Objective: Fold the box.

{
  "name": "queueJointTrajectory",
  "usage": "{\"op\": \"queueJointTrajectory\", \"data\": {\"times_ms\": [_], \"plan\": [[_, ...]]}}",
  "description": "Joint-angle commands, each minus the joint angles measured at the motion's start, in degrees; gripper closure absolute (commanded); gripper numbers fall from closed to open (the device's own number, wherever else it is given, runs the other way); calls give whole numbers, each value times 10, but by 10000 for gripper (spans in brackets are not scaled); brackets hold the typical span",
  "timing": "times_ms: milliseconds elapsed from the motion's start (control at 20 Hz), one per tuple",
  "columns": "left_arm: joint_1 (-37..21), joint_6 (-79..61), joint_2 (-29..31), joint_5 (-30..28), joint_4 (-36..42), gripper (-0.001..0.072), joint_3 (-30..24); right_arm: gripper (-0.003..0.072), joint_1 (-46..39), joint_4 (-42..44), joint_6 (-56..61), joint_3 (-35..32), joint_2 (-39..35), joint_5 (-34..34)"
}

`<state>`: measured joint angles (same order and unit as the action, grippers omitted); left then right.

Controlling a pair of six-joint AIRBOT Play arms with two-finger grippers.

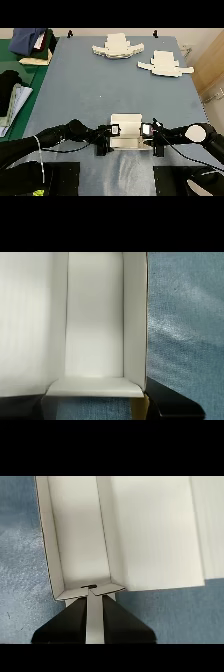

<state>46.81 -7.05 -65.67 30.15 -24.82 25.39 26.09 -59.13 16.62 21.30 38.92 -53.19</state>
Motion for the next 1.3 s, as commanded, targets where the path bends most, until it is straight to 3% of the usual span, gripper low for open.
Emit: {"op": "queueJointTrajectory", "data": {"times_ms": [0, 300, 350, 500, 600, 1000, 1050, 1100, 1150, 1250], "plan": [[0, 0, 0, 0, 0, 184, 0, 547, 1, 28, -18, 0, 1, 10], [0, 0, 0, 0, 0, 184, 0, 542, 12, 59, -38, 0, 39, 24], [0, 0, 0, 0, 0, 184, 0, 497, 19, 60, -38, 0, 43, 33], [0, 0, 0, 0, 0, 184, 0, 153, 26, 65, -38, 0, 60, 43], [0, 0, 0, 0, 0, 184, 0, 39, 26, 65, -38, 0, 75, 48], [0, 0, 0, 0, 0, 184, 0, -27, 26, 61, -29, 0, 79, 41], [0, 0, 0, 0, 0, 184, 0, -21, 25, 49, -7, 1, 73, 35], [0, 0, 0, 0, 0, 184, 0, 115, 25, 25, 36, 3, 64, 25], [0, 0, 0, 0, 0, 184, 0, 356, 25, -6, 98, 9, 53, 4], [0, 0, 0, 0, 0, 184, 0, 654, 25, -104, 276, 31, 26, -47]]}}
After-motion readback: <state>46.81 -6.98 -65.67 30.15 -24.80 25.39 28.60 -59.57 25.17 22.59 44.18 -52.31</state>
